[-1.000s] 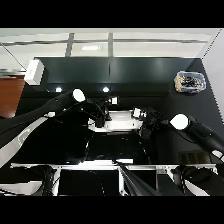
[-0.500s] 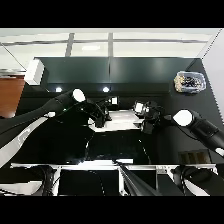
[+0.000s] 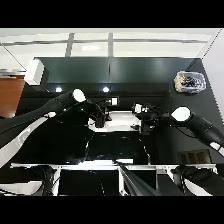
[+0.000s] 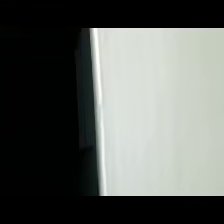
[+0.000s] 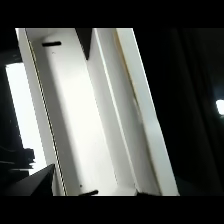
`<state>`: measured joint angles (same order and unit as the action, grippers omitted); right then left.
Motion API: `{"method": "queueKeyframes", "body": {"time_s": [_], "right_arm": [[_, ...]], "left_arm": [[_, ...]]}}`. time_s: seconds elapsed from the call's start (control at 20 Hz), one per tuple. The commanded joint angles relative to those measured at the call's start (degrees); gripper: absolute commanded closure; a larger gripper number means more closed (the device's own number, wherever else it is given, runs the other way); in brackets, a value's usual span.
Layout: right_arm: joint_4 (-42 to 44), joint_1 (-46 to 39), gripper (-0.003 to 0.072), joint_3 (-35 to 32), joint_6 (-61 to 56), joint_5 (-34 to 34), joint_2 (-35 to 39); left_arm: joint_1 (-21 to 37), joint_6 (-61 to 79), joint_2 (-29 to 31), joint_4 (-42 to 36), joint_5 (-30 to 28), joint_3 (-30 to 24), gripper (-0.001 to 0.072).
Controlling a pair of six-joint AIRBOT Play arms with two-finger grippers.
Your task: Fold the box and place the chain.
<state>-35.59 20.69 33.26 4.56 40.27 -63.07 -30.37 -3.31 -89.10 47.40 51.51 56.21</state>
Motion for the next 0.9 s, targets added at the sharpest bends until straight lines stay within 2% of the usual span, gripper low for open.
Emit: {"method": "queueKeyframes", "body": {"time_s": [0.0,0.5,0.85], "right_arm": [[4.94,-0.07,-0.0010,-0.11,6.47,1.29,-2.91],[5.16,-2.78,-0.0010,-4.44,10.34,2.25,-4.24],[7.76,-2.78,-0.0010,-4.48,14.36,1.70,-6.43]], "left_arm": [[0.00,-0.04,0.04,-0.09,-0.20,0.07,0.0683],[0.00,-0.04,0.04,-0.09,-0.07,0.07,0.0683],[0.00,-0.07,0.04,-0.11,-0.07,0.11,0.0683]]}}
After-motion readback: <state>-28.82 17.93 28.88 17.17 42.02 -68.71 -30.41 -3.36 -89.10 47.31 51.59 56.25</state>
